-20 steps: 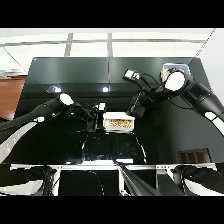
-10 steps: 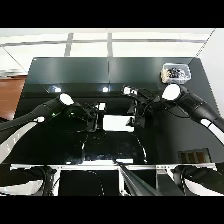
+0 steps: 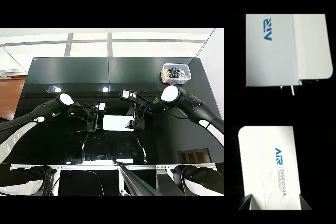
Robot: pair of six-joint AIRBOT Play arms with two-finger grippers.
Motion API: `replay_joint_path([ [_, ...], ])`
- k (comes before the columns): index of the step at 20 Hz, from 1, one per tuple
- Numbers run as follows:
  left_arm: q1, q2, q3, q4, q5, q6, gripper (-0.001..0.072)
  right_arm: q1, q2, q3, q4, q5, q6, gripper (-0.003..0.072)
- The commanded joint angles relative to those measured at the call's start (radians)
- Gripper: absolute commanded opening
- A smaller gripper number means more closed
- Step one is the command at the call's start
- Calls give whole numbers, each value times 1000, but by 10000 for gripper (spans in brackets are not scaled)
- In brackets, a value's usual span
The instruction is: Fold the box and place the chain.
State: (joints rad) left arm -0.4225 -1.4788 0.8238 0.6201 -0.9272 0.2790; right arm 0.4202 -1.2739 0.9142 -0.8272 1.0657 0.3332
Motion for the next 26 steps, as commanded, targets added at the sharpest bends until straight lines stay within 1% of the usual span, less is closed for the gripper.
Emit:
replay_joint_path([
  [1, -1, -1, 0, 0, 0, 1, 425, 4, -6, 0, 0, -17, 4, 466],
  [2, -1, -1, 0, 0, 0, 1, 425, 4, -5, 0, 0, 2, 9, 281],
  [3, -1, -1, 0, 0, 0, 1, 425, 4, -5, 0, 0, 20, 10, 243],
  [5, -1, -1, 0, 0, 0, 1, 425, 4, -5, 0, 0, 34, 12, 236],
  [15, -1, -1, 0, 0, 0, 1, 424, 4, -6, -1, -4, 30, 14, 238],
  [21, -1, -1, 0, 0, 0, 1, 425, 4, -8, -34, -12, 29, 14, 238],
  [26, -1, -1, 0, 0, 0, 1, 425, 4, -5, -37, -11, 34, 16, 239],
])
